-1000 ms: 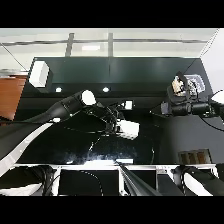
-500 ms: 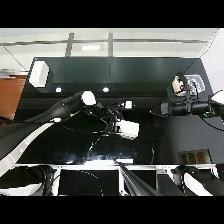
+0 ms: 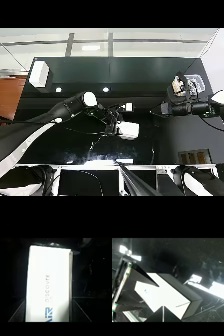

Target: Fold the box and place the chain.

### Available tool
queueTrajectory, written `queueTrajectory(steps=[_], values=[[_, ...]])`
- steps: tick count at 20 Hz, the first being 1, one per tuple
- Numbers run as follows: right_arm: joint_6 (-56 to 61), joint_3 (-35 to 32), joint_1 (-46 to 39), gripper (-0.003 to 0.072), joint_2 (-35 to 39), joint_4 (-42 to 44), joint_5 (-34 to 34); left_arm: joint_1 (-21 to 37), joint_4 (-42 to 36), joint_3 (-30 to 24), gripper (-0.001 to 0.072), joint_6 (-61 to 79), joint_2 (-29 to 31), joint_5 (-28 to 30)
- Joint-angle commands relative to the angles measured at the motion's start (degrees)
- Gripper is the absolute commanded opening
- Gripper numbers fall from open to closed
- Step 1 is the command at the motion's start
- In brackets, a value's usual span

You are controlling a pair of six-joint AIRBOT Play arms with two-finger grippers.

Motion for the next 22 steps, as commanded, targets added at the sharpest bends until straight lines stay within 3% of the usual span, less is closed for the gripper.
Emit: queueTrajectory(steps=[1,12,22], values=[[0.00,0.04,-0.02,0.0011,0.04,0.00,0.00,-1.38,2.67,0.02,0.0712,0.00,-0.09,1.29],[0.00,0.04,-0.02,0.0011,0.04,0.00,0.00,-5.14,3.65,-4.42,0.0712,-0.37,-0.22,14.67],[0.00,0.04,-0.02,0.0011,0.04,0.00,0.00,-5.14,4.48,-4.50,0.0698,-0.37,-0.24,15.08]])
